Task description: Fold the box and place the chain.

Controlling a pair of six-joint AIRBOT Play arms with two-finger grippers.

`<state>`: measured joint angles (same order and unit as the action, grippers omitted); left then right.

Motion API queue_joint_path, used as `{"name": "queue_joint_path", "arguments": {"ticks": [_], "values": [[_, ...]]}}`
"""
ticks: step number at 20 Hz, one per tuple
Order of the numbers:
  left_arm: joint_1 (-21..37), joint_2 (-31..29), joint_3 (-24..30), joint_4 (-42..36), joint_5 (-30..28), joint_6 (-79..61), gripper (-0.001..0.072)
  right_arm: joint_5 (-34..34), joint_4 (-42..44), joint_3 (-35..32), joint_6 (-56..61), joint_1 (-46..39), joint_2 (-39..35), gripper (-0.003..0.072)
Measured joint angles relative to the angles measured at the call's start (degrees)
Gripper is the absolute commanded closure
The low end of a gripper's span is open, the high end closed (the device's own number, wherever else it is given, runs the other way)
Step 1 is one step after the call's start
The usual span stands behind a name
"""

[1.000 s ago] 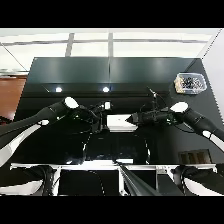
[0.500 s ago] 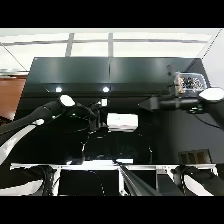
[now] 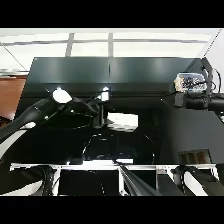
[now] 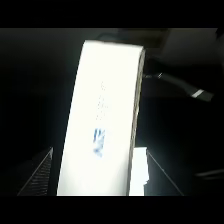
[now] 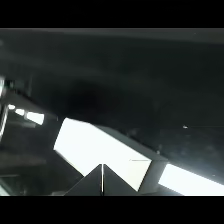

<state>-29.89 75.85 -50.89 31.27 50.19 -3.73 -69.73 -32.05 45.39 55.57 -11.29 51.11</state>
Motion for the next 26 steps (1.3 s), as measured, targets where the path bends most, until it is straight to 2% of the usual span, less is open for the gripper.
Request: {"name": "queue_joint_path", "arguments": {"ticks": [5, 9, 26], "values": [[-5.5, 8.7, -9.2, 0.4, 0.0, 4.0, 0.0007, 0.4, -1.1, 0.0, 0.4, -0.7, -0.4, 0.0672], [-7.3, 13.1, -13.2, 1.8, 0.8, 5.2, 0.0008, 0.9, -2.7, 0.0, 0.6, -0.8, -0.4, 0.0672], [-9.0, 15.8, -14.9, 5.8, 1.4, 10.8, 0.0007, 4.3, -4.1, 0.0, 0.6, -0.8, -0.5, 0.0672]]}}
